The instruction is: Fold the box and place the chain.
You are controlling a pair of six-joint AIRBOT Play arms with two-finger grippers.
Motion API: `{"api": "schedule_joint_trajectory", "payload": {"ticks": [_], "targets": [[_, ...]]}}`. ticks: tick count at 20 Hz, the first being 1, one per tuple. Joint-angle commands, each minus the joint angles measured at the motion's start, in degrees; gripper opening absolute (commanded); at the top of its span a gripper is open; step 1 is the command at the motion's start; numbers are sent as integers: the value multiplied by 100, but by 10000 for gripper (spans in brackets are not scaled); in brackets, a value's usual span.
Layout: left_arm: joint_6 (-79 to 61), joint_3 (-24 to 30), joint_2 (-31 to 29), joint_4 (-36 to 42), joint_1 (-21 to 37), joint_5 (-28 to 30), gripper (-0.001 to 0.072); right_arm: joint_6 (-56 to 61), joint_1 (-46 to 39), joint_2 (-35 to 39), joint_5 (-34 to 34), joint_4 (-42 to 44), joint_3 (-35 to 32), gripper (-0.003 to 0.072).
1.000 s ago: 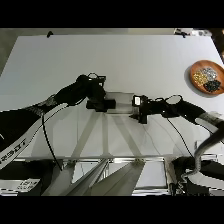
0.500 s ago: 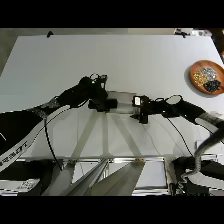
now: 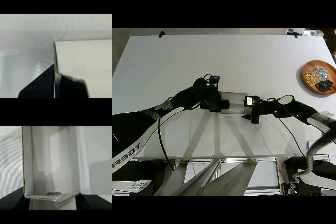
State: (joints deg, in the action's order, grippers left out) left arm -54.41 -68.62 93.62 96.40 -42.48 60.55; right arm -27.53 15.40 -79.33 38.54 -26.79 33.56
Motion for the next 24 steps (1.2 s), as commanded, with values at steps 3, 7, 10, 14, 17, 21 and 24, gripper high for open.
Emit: {"api": "schedule_joint_trajectory", "payload": {"ticks": [3,7,10,14,17,21,24], "targets": [[46,2,0,92,-9,26,212,4,0,4,-17,7,2,320],[50,2,0,177,-15,-223,200,4,0,4,-17,7,2,320],[44,2,0,203,-15,-219,12,4,0,4,-17,7,2,320],[66,2,0,221,-17,-208,7,2,0,4,-17,7,2,320],[22,2,-4,317,-15,-229,12,2,0,4,-17,7,2,320],[-85,2,-144,304,-4,-203,282,4,0,4,-17,7,2,320],[-85,2,-385,72,-4,-181,277,2,0,4,-17,7,2,320]]}}
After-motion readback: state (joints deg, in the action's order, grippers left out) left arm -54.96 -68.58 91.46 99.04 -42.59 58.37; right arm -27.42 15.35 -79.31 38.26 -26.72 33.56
